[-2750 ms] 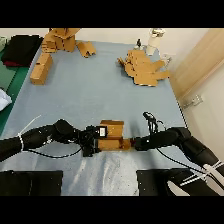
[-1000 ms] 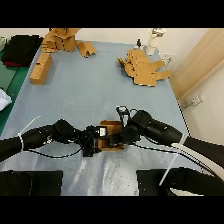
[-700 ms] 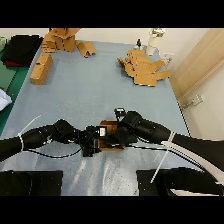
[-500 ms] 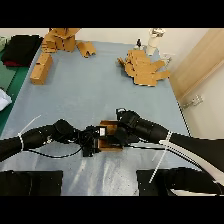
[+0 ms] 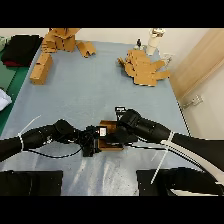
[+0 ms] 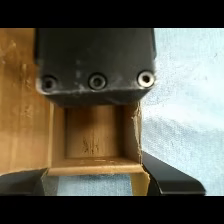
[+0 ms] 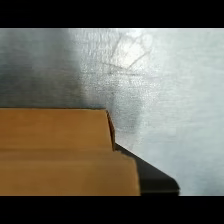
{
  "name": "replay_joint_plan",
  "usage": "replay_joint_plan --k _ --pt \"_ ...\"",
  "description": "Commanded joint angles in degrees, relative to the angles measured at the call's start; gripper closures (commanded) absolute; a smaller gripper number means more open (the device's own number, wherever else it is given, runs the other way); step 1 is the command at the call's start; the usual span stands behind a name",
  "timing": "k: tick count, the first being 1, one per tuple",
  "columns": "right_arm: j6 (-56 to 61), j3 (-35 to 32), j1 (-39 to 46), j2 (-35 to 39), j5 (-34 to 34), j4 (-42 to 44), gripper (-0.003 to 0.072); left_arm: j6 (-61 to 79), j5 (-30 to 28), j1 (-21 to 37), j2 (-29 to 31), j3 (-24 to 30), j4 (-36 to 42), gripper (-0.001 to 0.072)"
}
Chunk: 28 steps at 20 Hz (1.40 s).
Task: Fold the box.
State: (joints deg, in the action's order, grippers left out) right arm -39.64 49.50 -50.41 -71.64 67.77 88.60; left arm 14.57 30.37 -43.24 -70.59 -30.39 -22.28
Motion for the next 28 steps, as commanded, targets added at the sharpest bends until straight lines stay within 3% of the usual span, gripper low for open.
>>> replay_joint_plan --k 1,9,10,12,14,16,17,19,20,21,24,28 --pt "0.0 1.2 0.0 1.9 2.1 -2.1 0.0277 0.0 0.0 0.0 0.0 0.0 0.0 0.0189" --pt "-5.7 5.1 0.4 11.4 16.2 -5.0 0.0307 0.0 0.0 0.0 0.0 0.0 0.0 0.0189" --pt "-7.0 4.9 1.2 12.6 18.8 -6.9 0.0425 0.0 0.0 0.0 0.0 0.0 0.0 0.0189" --pt "-10.5 3.2 5.2 13.5 18.9 -12.0 0.0541 0.0 0.0 0.0 0.0 0.0 0.0 0.0189" --pt "-17.3 1.4 14.5 12.3 11.3 -11.5 0.0683 0.0 0.0 0.0 0.0 0.0 0.0 0.0189" --pt "-34.7 1.2 27.2 8.2 -2.8 5.1 0.0683 -0.1 0.0 0.0 0.0 0.0 0.0 0.0188" --pt "-48.2 1.3 34.0 4.9 -7.5 21.0 0.0683 0.0 0.0 0.0 0.0 0.0 0.0 0.0189" --pt "-68.4 1.5 43.7 -2.1 -7.1 50.3 0.0683 0.0 0.0 0.0 0.0 0.0 0.0 0.0189" --pt "-75.1 1.5 46.1 -4.9 -5.2 58.6 0.0683 0.0 0.0 0.0 0.0 0.0 0.0 0.0189" --pt "-80.2 1.6 47.0 -7.2 -2.8 62.8 0.0683 0.0 0.0 0.0 0.0 0.0 0.0 0.0189" --pt "-86.5 1.8 44.8 -11.3 5.1 63.5 0.0683 0.0 0.0 0.0 0.0 0.0 0.0 0.0189" --pt "-91.4 1.6 37.9 -9.9 8.8 63.7 0.0683 0.0 0.0 0.0 0.0 0.0 0.0 0.0189"
